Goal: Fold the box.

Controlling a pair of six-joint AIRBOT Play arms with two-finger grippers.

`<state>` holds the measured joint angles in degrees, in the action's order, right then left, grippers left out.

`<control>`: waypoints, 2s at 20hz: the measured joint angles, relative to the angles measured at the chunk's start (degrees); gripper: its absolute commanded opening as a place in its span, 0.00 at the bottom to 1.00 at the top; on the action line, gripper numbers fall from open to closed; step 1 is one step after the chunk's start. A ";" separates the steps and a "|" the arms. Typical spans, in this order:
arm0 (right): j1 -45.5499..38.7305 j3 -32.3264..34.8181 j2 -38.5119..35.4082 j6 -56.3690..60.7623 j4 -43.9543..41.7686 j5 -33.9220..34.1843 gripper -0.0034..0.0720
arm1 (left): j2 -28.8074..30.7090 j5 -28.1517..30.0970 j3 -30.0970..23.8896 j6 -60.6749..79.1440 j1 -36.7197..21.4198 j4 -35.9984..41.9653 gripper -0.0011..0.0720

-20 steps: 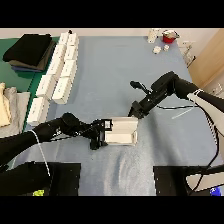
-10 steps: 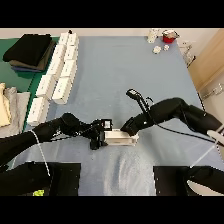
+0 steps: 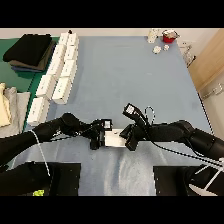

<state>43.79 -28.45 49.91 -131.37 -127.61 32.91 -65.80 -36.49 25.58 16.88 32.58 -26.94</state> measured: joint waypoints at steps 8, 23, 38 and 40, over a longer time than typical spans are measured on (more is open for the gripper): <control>0.87 -1.46 -3.06 -9.14 4.02 4.83 0.82 | 0.00 0.02 0.00 0.00 0.00 -0.02 0.73; 9.84 2.54 -3.74 -8.66 21.22 -2.91 0.81 | 0.00 0.02 0.00 0.00 0.00 0.00 0.73; 18.08 3.37 -2.95 14.53 48.50 -8.35 0.40 | 0.00 0.26 0.00 -0.09 0.00 0.04 0.73; 18.25 3.37 -3.04 14.71 48.87 -8.37 0.40 | 0.00 0.22 0.00 -0.07 0.00 0.04 0.73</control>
<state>62.04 -25.08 46.87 -116.66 -78.74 24.53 -65.80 -36.27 25.58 16.82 32.58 -26.89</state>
